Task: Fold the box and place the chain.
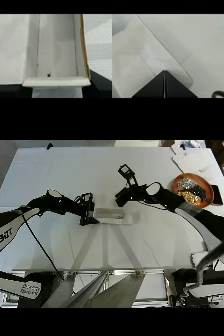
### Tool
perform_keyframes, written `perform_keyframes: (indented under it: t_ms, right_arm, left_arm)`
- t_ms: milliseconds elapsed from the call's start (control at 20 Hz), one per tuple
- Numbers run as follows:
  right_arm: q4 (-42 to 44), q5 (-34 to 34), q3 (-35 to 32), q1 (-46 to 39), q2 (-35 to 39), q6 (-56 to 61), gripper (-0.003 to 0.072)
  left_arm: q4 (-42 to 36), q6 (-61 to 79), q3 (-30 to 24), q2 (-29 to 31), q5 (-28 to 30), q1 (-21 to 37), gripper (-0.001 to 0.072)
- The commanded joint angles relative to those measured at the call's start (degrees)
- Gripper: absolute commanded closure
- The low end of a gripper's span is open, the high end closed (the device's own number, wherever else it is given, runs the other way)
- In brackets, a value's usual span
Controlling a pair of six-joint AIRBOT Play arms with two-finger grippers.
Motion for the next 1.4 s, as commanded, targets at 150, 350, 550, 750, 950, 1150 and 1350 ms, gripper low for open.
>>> perform_keyframes:
  t_ms: [150,350,550,750,950,1150,1350]
  right_arm:
    - [-0.7,-0.7,0.2,0.2,-1.8,1.3,0.0677]
    - [-5.7,0.4,0.9,0.2,6.1,1.3,0.0676]
    - [-19.3,5.3,0.9,0.2,18.2,6.0,0.0467]
    - [-38.8,20.7,0.9,0.2,21.9,6.2,0.0435]
    - [-39.7,28.9,0.8,0.2,18.9,6.0,0.0385]
    - [-39.4,29.8,0.8,0.2,14.0,1.7,0.037]
    - [-37.7,29.9,0.8,0.3,10.2,-0.9,0.0275]
  left_arm:
    - [0.0,0.1,0.0,0.0,-0.1,0.0,0.0328]
    - [0.0,0.1,0.0,0.0,-0.1,0.0,0.0328]
    - [0.0,0.1,0.0,0.0,-0.1,0.0,0.0328]
    - [0.0,0.1,0.0,0.0,-0.1,0.0,0.0328]
    - [0.0,0.1,0.0,0.0,-0.1,0.0,0.0328]
    - [0.0,0.1,0.0,0.0,-0.1,0.0,0.0328]
    - [0.0,0.1,0.0,0.0,-0.1,0.0,0.0328]
